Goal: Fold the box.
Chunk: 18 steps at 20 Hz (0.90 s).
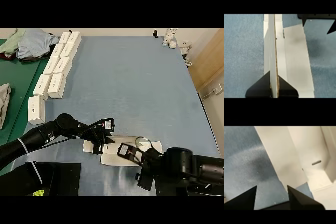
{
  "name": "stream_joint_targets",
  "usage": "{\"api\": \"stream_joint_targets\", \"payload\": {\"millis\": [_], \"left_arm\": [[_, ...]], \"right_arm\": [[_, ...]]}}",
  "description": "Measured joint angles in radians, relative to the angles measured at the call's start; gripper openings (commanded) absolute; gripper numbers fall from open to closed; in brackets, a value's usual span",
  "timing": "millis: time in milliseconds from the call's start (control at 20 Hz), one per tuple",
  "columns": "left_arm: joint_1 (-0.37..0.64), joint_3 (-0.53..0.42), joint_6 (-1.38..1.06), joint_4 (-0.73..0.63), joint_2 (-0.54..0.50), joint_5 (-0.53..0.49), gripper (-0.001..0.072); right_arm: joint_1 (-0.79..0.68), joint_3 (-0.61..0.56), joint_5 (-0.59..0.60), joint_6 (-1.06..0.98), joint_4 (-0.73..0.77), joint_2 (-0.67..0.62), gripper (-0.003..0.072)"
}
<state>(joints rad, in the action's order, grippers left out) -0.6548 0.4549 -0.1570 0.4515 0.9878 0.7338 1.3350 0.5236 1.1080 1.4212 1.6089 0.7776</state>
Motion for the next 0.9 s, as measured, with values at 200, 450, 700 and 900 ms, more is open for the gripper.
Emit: {"api": "stream_joint_targets", "payload": {"millis": [200, 450, 700, 900], "left_arm": [[0.0, 0.0, 0.0, 0.0, 0.0, 0.0, 0.0012], [0.0, 0.0, 0.0, 0.0, 0.0, 0.0, 0.0013], [0.0, 0.0, 0.0, 0.0, 0.0, 0.0, 0.0013], [0.0, 0.0, 0.0, 0.0, 0.0, 0.0, 0.0013]], "right_arm": [[0.042, -0.003, -0.08, 0.062, -0.13, 0.104, 0.0592], [0.054, 0.003, -0.133, -0.095, -0.348, 0.138, 0.059], [0.056, 0.023, -0.111, -0.228, -0.401, 0.097, 0.059], [0.056, 0.036, -0.029, -0.383, -0.424, 0.059, 0.059]]}}
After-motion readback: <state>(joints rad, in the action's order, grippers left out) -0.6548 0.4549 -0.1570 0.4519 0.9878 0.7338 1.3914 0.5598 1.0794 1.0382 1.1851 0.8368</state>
